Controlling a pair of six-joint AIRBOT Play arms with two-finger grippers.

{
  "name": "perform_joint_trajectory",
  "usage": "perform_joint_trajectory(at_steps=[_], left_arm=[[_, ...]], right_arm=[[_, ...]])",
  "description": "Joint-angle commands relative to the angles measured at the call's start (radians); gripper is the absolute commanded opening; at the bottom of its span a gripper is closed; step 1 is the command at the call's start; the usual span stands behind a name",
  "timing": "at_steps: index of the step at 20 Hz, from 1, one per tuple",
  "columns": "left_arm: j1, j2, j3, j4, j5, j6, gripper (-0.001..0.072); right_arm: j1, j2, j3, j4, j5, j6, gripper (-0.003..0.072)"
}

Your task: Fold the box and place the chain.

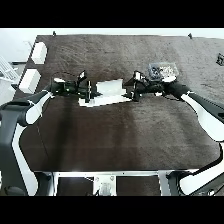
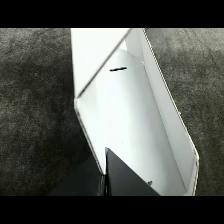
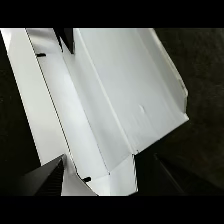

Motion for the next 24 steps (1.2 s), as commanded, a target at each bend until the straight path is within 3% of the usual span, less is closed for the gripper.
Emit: perform_joint_trajectory(at_steps=[1,12,24], left_arm=[[0.000,0.001,0.000,0.000,0.000,0.000,0.0022],[0.000,0.001,0.000,0.000,0.000,0.000,0.0022],[0.000,0.001,0.000,0.000,-0.001,0.000,0.0022]], right_arm=[[-0.022,-0.047,0.045,-0.005,0.076,0.004,0.0616],[-0.024,-0.184,0.211,-0.113,0.226,0.087,0.0617],[0.009,-0.210,0.214,-0.116,0.299,0.135,0.0616]])
